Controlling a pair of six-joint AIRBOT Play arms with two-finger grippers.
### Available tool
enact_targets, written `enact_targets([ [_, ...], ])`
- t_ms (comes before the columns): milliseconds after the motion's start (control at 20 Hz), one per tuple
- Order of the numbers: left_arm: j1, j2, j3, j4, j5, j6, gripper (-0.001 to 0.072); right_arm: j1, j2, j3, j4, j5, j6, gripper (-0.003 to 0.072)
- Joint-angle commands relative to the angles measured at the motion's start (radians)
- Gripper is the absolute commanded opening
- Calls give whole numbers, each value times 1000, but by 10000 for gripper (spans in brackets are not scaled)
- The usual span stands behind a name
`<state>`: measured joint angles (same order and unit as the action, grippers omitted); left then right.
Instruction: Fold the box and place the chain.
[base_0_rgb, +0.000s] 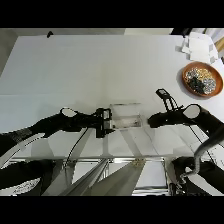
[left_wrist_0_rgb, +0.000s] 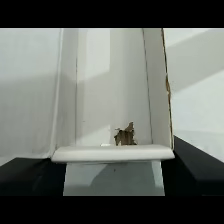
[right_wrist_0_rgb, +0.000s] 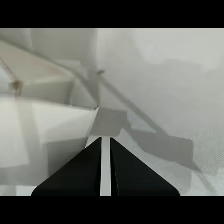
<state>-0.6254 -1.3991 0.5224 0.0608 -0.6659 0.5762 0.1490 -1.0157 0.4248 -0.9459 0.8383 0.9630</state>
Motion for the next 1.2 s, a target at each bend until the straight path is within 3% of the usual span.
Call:
enact_targets([
  [0,0,0,1,2,3,0,69,-1,42,1,-8,10,-4,105],
  [150,0,0,1,2,3,0,69,-1,53,1,-6,37,-3,119],
  [300,0,0,1,2,3,0,69,-1,68,1,14,38,-3,229],
  [850,0,0,1,2,3,0,69,-1,122,1,164,41,-26,310],
  [1150,0,0,1,2,3,0,69,0,120,1,160,40,-26,337],
])
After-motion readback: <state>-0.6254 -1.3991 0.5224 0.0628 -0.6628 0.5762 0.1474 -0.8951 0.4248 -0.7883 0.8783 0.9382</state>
